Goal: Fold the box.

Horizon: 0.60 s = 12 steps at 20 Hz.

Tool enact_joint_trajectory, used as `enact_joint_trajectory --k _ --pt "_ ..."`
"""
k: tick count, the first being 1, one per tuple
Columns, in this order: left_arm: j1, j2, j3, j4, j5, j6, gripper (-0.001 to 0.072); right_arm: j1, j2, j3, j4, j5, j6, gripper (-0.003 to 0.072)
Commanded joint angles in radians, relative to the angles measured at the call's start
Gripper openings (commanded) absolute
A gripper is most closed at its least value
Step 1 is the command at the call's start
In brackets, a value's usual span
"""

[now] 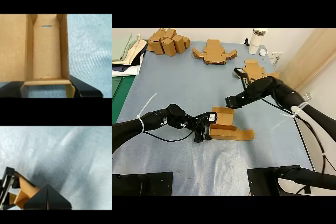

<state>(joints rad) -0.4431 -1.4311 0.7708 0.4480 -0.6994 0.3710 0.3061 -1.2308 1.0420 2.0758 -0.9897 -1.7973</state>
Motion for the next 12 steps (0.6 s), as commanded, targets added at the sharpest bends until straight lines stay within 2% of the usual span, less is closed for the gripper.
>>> enact_joint_trajectory --k 1,4,7,12 --pt "0.0 0.0 0.001 0.0 0.001 -0.001 0.0529 -0.02 0.085 0.006 -0.077 -0.148 0.005 0.0003" --pt "0.0 0.0 0.001 0.0 0.001 -0.001 0.0529 -0.02 0.13 0.003 -0.124 -0.263 0.018 0.0003" --pt "0.002 0.0 0.001 -0.001 0.005 -0.002 0.0529 -0.02 0.158 -0.018 -0.139 -0.268 0.017 0.0003" --pt "0.01 0.0 0.001 0.0 0.072 -0.092 0.0529 -0.02 0.16 -0.021 -0.174 -0.269 0.015 0.0004"
